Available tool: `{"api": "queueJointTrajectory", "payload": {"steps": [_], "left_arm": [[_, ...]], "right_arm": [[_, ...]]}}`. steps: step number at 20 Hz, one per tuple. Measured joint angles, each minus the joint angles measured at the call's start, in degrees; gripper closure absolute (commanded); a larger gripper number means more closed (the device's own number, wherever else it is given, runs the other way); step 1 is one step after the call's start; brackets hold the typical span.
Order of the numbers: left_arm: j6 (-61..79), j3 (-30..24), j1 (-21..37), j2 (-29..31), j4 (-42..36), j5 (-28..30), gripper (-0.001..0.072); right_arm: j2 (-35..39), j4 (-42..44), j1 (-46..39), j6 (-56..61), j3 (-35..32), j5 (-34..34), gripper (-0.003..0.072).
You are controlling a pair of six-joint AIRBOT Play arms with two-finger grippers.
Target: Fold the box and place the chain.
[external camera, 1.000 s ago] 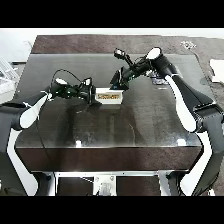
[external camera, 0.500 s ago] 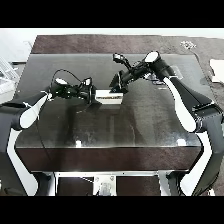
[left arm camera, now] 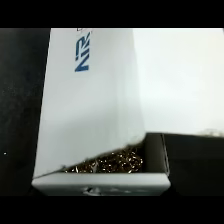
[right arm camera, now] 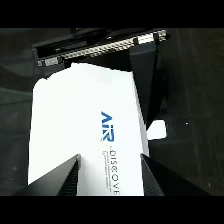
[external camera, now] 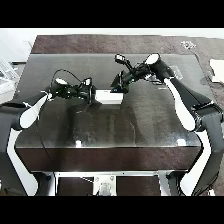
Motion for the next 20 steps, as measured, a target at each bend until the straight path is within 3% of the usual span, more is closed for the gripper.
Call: {"api": "queueJointTrajectory", "payload": {"steps": [7, 20], "left_arm": [[0.0, 0.0, 0.0, 0.0, 0.02, 0.0, 0.0181], [-0.02, 0.0, 0.0, 0.0, 0.02, 0.0, 0.0182]], "right_arm": [[0.74, 4.74, -0.04, -1.38, -0.92, 3.56, 0.024], [0.83, 6.1, -0.74, -7.19, -5.95, -2.01, 0.0253]]}}
